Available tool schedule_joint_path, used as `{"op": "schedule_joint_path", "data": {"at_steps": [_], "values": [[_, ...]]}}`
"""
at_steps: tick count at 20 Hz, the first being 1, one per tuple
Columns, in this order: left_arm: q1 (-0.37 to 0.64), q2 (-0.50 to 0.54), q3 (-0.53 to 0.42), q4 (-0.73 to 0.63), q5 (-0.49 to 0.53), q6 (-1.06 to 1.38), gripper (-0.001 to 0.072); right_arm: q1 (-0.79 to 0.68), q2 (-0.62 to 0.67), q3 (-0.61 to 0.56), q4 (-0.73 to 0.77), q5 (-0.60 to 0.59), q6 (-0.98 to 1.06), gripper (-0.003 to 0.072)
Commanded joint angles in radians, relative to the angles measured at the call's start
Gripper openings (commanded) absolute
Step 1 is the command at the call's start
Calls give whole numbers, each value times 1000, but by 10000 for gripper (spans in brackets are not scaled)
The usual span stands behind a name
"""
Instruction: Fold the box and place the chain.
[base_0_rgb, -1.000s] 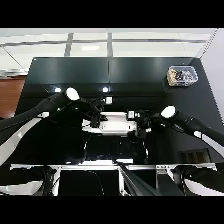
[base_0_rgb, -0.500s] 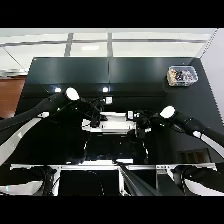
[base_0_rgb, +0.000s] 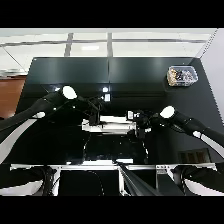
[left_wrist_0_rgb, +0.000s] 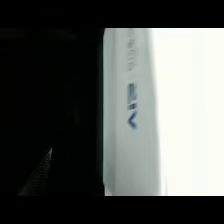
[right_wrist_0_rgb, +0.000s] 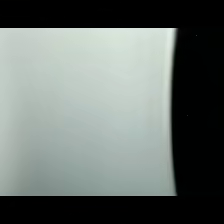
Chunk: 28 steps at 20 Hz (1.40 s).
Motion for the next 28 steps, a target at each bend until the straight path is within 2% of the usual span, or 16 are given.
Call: {"op": "schedule_joint_path", "data": {"at_steps": [1, 3, 5, 6, 7, 8, 9, 11, 14, 17, 19, 21, 25, 28], "values": [[39, 89, 1, 120, -9, -196, 709, 1, 0, 0, 0, 2, 0, 182], [82, 155, 1, 211, -71, -380, 703, 1, 0, 0, 0, 2, 0, 182], [133, 194, 1, 219, -212, -541, 662, 1, 0, 0, 1, 2, 0, 183], [156, 198, 1, 204, -308, -639, 442, 1, 0, 0, 2, 2, 0, 184], [175, 195, -3, 171, -396, -676, 136, 1, 0, 0, 2, 2, 0, 183], [192, 189, -14, 111, -470, -676, 30, 1, 0, 0, 2, 2, 0, 183], [201, 182, -37, 24, -509, -676, 30, 1, 0, 0, 2, 2, 0, 183], [184, 169, -121, -203, -467, -658, 30, 1, 0, 0, 2, 2, 0, 183], [117, 135, -225, -513, -234, -447, 29, 1, 0, 0, 2, 2, 0, 183], [113, 131, -221, -645, 16, -383, 30, 1, 0, 0, 2, 2, 0, 183], [135, 129, -202, -654, 92, -316, 30, 1, 0, 0, 2, 2, 0, 183], [136, 113, -192, -565, 149, -316, 30, 1, 0, 0, 2, 2, 0, 183], [97, 51, -193, -339, 112, -401, 29, 1, 0, 0, 2, 2, 0, 183], [60, 6, -193, -330, 90, -407, 29, 1, 0, 0, 2, 2, 0, 183]]}}
